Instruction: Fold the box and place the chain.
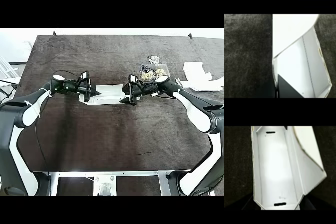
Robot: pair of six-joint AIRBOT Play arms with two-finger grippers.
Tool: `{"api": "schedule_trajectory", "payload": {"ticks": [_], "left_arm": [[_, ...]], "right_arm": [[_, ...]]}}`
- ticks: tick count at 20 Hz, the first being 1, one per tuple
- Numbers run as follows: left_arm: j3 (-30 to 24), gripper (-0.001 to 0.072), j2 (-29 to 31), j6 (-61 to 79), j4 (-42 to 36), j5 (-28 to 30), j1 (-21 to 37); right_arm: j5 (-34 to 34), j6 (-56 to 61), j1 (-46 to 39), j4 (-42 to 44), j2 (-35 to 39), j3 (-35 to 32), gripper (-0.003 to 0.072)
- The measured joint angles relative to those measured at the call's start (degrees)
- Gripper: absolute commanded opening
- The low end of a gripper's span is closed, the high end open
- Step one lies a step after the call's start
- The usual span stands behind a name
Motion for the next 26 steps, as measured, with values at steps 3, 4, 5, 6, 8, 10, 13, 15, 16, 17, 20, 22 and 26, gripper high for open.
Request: {"api": "schedule_trajectory", "payload": {"ticks": [3, 4, 5, 6, 8, 10, 13, 15, 16, 17, 20, 22, 26], "left_arm": [[0.0, 0.0021, 0.0, 0.0, 0.0, 0.0, 0.0], [0.0, 0.0021, 0.0, 0.0, 0.0, 0.0, 0.0], [0.0, 0.0021, 0.0, 0.0, 0.0, 0.0, 0.0], [0.0, 0.0021, 0.0, 0.0, 0.0, 0.0, 0.0], [0.0, 0.0021, 0.0, 0.0, 0.0, 0.0, 0.0], [0.0, 0.0021, 0.0, 0.0, 0.0, 0.0, 0.0], [0.0, 0.0021, 0.0, 0.0, 0.0, 0.0, 0.0], [0.0, 0.0021, 0.0, 0.0, 0.0, 0.0, 0.0], [0.0, 0.0021, 0.0, 0.0, 0.0, 0.0, 0.0], [0.0, 0.0021, 0.0, 0.0, 0.0, 0.0, 0.0], [0.0, 0.0021, 0.0, 0.0, 0.0, 0.0, 0.0], [0.0, 0.0021, 0.0, 0.0, 0.0, 0.0, 0.0], [0.0, 0.0021, 0.0, 0.0, 0.0, 0.0, 0.0]], "right_arm": [[0.7, -0.9, 0.0, 0.6, -0.9, 0.3, 0.0642], [1.0, -1.0, 0.0, 0.8, -1.3, 0.6, 0.0642], [1.5, -1.1, 0.0, 0.9, -1.7, 1.1, 0.0642], [2.0, -1.2, 0.0, 1.0, -2.2, 1.6, 0.0642], [3.2, -1.4, 0.0, 1.6, -3.3, 2.9, 0.0642], [4.2, -1.4, 0.0, 2.0, -4.3, 3.9, 0.0642], [5.4, -1.5, 0.1, 2.4, -5.7, 5.2, 0.0642], [6.1, -1.5, 0.1, 2.5, -6.6, 5.9, 0.0642], [6.5, -1.5, 0.1, 2.5, -7.1, 6.2, 0.0642], [6.8, -1.5, 0.1, 2.5, -7.5, 6.7, 0.0642], [7.6, -1.5, 0.2, 2.5, -8.6, 7.8, 0.0641], [8.0, -1.5, 0.3, 2.4, -9.0, 8.4, 0.0642], [8.4, -1.5, 0.4, 2.4, -9.7, 9.2, 0.0642]]}}
